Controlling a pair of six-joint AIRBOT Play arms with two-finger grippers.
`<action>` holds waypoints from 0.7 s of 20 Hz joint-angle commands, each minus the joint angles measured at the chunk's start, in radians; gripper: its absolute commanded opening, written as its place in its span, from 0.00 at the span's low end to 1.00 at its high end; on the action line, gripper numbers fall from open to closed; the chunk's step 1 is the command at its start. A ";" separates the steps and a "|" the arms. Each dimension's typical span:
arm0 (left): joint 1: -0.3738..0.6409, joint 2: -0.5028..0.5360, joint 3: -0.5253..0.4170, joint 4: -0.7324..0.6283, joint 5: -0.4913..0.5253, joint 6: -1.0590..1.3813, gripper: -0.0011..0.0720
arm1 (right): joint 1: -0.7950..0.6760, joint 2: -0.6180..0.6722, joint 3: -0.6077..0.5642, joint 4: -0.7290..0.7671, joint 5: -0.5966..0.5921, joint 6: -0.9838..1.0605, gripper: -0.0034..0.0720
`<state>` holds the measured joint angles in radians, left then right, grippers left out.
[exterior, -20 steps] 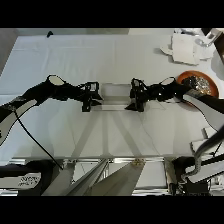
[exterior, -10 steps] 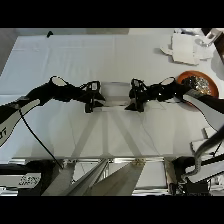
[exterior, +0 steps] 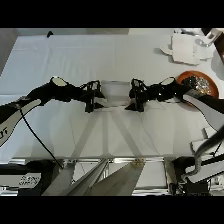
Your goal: Fold the box and place the chain.
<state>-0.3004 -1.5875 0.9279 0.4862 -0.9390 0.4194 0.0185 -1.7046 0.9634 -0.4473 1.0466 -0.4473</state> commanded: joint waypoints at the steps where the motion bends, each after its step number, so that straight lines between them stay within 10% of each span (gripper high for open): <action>1: 0.000 -0.001 0.000 0.000 0.037 0.000 0.71 | 0.000 0.000 0.001 0.000 0.001 0.001 0.73; 6: 0.001 0.007 0.000 0.000 0.023 0.000 0.20 | 0.000 0.000 0.001 0.000 0.001 0.001 0.73; 14: 0.104 0.138 0.000 0.001 -0.011 -0.002 0.20 | 0.000 0.000 0.001 0.000 0.001 0.001 0.73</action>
